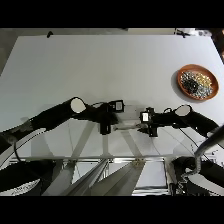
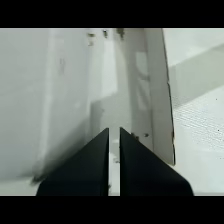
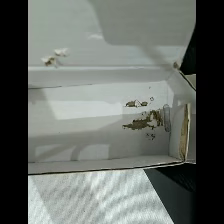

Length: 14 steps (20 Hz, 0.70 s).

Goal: Fold the box and place the chain.

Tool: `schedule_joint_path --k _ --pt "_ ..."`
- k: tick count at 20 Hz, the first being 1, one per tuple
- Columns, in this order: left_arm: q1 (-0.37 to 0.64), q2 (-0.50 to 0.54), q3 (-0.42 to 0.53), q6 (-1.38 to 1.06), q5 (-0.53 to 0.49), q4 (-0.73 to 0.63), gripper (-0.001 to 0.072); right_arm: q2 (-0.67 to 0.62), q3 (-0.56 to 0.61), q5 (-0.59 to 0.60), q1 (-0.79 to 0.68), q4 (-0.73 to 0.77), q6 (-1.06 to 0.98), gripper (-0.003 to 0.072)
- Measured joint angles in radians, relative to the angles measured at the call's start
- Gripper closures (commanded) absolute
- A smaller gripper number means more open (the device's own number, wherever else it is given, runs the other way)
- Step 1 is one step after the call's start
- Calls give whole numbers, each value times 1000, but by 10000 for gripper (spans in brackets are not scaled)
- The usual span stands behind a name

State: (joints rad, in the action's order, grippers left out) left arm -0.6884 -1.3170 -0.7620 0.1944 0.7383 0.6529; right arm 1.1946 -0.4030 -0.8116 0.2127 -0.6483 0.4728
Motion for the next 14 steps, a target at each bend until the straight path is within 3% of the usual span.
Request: schedule_joint_path --k 3,5,9,14 --pt "54 118 52 167 -1 71 652 0 0 0 0 0 0 285" --pt "92 213 98 326 -1 142 704 0 0 0 0 0 0 285" --pt "180 379 171 689 43 260 705 0 0 0 0 0 0 285" --pt "238 382 199 1028 139 341 704 0 0 0 0 0 0 285"
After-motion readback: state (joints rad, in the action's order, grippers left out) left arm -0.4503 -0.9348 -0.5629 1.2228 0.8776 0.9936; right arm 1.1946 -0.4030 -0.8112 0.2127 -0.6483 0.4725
